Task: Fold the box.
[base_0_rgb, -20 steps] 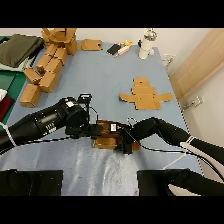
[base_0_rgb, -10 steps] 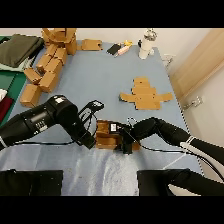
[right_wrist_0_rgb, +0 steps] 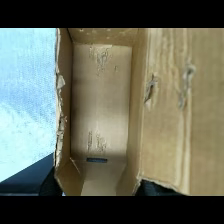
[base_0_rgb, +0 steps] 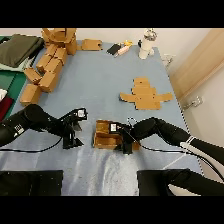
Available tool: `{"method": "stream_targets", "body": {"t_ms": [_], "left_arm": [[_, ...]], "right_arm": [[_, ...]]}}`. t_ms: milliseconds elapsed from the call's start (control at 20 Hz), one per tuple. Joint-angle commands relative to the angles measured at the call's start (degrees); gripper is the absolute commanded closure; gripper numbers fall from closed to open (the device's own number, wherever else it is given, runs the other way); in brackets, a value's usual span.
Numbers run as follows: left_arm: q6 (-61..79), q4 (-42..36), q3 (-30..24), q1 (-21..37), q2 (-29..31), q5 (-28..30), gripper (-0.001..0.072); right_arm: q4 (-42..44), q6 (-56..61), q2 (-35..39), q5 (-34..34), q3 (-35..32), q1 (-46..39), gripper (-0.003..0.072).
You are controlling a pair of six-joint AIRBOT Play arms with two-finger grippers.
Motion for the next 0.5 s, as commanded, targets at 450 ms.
{"method": "stream_targets", "body": {"t_ms": [450], "left_arm": [[32.85, -20.87, -4.44, -4.39, -10.01, 11.08, 0.0016]], "right_arm": [[-0.02, 0.00, -0.02, 0.00, 0.00, 0.00, 0.0166]]}}
